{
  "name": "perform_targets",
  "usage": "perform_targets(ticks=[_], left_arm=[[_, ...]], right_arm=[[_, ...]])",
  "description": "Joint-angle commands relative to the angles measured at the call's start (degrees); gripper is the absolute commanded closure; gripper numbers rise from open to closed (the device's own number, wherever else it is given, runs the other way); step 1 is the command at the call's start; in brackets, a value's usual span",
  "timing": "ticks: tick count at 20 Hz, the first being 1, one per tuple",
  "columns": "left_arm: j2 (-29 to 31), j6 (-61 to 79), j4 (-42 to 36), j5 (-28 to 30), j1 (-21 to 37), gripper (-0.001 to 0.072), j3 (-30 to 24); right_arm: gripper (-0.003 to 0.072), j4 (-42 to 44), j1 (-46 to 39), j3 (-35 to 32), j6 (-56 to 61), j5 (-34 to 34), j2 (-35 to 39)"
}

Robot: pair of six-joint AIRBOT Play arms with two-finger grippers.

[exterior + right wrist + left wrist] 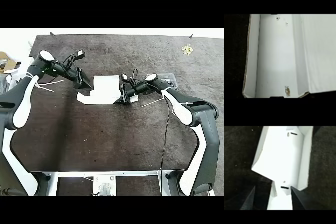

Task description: Fold the box and place the chain.

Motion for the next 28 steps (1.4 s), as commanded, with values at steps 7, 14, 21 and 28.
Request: perform_targets(ticks=[7,14,21,28], left_arm=[[-1.6,5.0,11.9,0.9,-2.7,0.0230,-0.9],[-1.7,9.2,11.0,5.9,-4.0,0.0230,-6.3],[-1.7,9.7,8.8,5.9,-4.8,0.0230,-6.3],[-1.7,8.9,9.2,5.7,-5.7,0.0256,-6.3]], right_arm=[[0.0258,0.0,0.0,0.0,0.0,0.0,0.0],[0.0258,0.0,0.0,0.0,0.0,0.0,0.0],[0.0258,0.0,0.0,0.0,0.0,0.0,0.0],[0.0259,0.0,0.0,0.0,0.0,0.0,0.0]])
